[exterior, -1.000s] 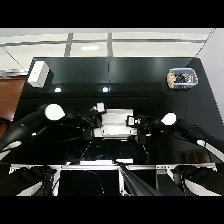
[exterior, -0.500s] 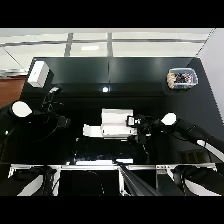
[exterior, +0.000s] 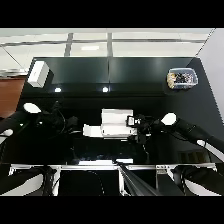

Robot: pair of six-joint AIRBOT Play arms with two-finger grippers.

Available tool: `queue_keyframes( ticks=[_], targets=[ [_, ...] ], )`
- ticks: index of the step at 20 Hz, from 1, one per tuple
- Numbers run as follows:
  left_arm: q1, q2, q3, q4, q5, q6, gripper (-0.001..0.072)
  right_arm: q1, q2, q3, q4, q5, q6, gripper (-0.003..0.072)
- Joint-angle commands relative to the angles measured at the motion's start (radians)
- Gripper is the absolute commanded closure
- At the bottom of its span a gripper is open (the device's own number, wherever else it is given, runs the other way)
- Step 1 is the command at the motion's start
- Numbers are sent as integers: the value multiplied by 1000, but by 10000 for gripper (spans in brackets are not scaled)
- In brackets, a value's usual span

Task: Fold the box and place the chain.

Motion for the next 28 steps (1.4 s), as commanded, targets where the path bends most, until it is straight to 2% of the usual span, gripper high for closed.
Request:
queue_keyframes(
  ticks=[1,6,10,11,12,13,14,20,21,22,24,26,28],
  targets=[
    [-103,-71,-2,-69,66,-5,685,1,0,0,0,0,0,496],
    [-147,-81,-1,-85,82,29,684,1,0,0,0,0,0,496],
    [-134,-81,0,-269,-21,276,678,1,0,0,0,0,0,496],
    [-135,-81,4,-293,-25,283,572,1,0,0,0,0,0,496],
    [-135,-81,12,-295,-24,283,386,1,0,0,0,0,0,496],
    [-135,-81,22,-295,-24,282,158,1,0,0,0,0,0,496],
    [-135,-81,31,-295,-25,280,59,1,0,0,0,0,0,496],
    [-155,-81,86,-311,-77,278,64,1,0,0,0,0,0,496],
    [-165,-81,90,-314,-95,278,130,1,0,0,0,0,0,496],
    [-171,-81,92,-314,-101,278,159,1,0,0,0,0,0,495],
    [-187,-81,93,-313,-99,278,161,1,0,0,0,0,0,496],
    [-211,-81,102,-313,-90,259,211,1,0,0,0,0,0,496],
    [-243,-81,126,-297,-75,203,211,1,0,0,0,0,0,496]
  ],
)
